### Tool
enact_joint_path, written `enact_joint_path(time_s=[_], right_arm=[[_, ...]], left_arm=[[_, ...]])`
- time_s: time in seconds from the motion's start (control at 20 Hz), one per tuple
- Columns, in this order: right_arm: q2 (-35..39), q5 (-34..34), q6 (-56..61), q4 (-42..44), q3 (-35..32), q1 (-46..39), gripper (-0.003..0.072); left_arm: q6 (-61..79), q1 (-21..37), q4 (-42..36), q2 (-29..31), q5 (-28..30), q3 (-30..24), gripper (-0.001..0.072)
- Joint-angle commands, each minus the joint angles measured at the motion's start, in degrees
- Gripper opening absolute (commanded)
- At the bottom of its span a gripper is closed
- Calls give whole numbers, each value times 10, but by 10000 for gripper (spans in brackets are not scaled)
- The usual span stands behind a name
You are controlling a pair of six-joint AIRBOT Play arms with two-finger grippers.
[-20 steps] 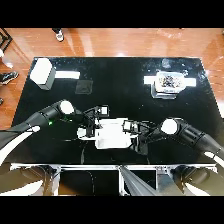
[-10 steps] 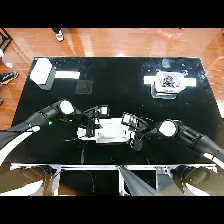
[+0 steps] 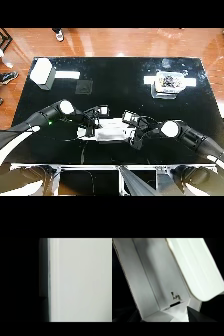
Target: Fold the box and place the chain.
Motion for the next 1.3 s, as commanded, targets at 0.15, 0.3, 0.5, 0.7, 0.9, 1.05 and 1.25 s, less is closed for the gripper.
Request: enact_joint_path(time_s=[0.15, 0.3, 0.5, 0.7, 0.9, 1.05, 1.25], right_arm=[[4, -27, 0, -39, 8, 0, 702], [4, -45, -7, -58, 8, 0, 703], [4, -56, -35, -57, 8, 0, 703], [4, -61, -103, -30, 8, 0, 703], [4, -62, -118, -12, 8, 0, 703], [4, -62, -118, -10, 8, 0, 703], [4, -61, -118, -10, 8, 0, 703]], left_arm=[[0, 0, 0, 0, 0, 0, 26], [0, 0, 0, 0, 0, 0, 26], [0, 0, 0, 0, 0, 0, 26], [0, 0, 0, 0, 0, 0, 26], [0, 0, 0, 0, 0, 0, 26], [0, 0, 0, 0, 0, 0, 25], [0, 0, 0, 0, 0, 0, 26]])
